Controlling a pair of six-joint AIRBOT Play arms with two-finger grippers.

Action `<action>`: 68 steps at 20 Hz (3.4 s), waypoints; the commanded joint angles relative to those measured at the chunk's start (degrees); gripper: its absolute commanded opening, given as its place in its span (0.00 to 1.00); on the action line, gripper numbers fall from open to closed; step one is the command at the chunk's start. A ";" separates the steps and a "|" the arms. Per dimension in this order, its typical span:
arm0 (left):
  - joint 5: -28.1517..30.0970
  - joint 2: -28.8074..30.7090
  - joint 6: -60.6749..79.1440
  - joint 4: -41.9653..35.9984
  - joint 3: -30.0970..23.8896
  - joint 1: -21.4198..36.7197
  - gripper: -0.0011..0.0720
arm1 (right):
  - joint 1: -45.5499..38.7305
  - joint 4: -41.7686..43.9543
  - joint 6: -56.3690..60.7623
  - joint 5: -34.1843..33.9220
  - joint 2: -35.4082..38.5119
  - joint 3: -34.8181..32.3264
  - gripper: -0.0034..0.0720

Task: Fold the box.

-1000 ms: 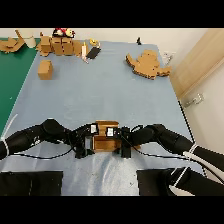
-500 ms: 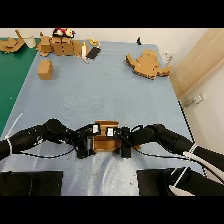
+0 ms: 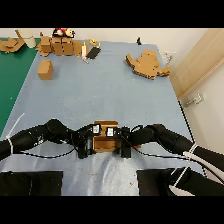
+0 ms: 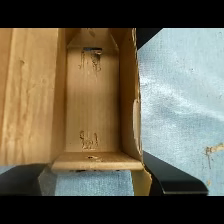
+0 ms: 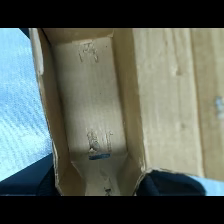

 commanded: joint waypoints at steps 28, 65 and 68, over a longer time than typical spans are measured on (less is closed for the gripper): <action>0.31 -0.20 0.02 -0.02 0.00 -0.02 0.85 | -0.17 -3.56 0.11 -6.62 3.91 3.41 1.00; 0.15 -0.20 0.00 -0.02 0.00 -0.04 0.85 | -0.68 3.91 73.79 -4.02 15.08 3.30 0.05; 0.22 -0.20 0.02 0.07 0.00 -0.02 0.85 | -0.70 6.34 74.23 2.95 10.75 3.72 0.05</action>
